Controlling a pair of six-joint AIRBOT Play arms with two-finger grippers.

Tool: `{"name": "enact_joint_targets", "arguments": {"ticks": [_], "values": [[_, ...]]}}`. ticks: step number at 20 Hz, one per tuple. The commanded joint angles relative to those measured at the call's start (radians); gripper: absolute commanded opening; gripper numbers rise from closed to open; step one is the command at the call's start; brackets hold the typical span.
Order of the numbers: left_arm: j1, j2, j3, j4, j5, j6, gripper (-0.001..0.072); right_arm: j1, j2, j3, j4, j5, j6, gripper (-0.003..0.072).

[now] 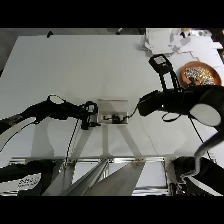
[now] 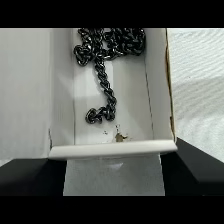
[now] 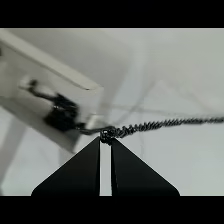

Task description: Fold the box and place the chain.

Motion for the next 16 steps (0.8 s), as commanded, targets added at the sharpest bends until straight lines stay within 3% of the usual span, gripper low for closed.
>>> {"name": "enact_joint_targets", "arguments": {"ticks": [1,7,16], "values": [[0.0,0.0,0.0,0.0,-0.002,0.0,0.0032,0.116,0.054,0.001,0.053,-0.123,0.0,0.0016],[0.0,0.0,0.0,0.0,-0.005,0.0,0.0032,0.218,0.048,0.001,0.089,-0.34,-0.001,0.0016],[0.0,0.0,0.0,0.0,-0.006,0.0,0.0032,0.259,-0.032,-0.016,0.111,-0.432,-0.004,0.0017]]}}
